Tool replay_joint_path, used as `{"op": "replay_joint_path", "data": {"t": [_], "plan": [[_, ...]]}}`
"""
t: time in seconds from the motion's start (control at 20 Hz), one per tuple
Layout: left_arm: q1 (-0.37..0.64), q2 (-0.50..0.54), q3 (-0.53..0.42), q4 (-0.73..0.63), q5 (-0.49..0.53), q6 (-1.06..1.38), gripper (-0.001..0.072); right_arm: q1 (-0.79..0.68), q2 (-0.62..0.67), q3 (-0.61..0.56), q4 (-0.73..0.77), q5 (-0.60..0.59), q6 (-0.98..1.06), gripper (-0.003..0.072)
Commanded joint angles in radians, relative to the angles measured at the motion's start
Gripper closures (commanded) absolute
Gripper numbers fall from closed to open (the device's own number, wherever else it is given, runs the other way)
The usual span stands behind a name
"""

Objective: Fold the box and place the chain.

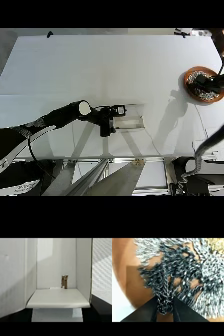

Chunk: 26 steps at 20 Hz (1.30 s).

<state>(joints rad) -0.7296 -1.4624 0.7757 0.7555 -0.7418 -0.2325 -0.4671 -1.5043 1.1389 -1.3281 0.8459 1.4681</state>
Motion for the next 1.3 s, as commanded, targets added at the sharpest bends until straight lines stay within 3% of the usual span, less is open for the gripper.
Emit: {"op": "replay_joint_path", "data": {"t": [0.0, 0.4, 0.7, 1.25], "plan": [[0.000, 0.001, 0.000, 0.000, 0.000, 0.000, 0.0393, 0.000, 0.123, 0.002, 0.000, 0.055, -0.068, 0.0680], [0.000, 0.001, 0.000, 0.000, 0.000, 0.000, 0.0393, 0.000, 0.447, 0.001, 0.017, 0.307, -0.192, 0.0679], [0.000, 0.001, 0.000, 0.000, 0.000, 0.000, 0.0393, 0.007, 0.665, -0.013, 0.202, 0.453, -0.225, 0.0679], [0.000, 0.001, 0.000, 0.000, 0.000, 0.000, 0.0393, 0.333, 0.938, -0.314, 0.211, 0.500, -0.182, 0.0679]]}}
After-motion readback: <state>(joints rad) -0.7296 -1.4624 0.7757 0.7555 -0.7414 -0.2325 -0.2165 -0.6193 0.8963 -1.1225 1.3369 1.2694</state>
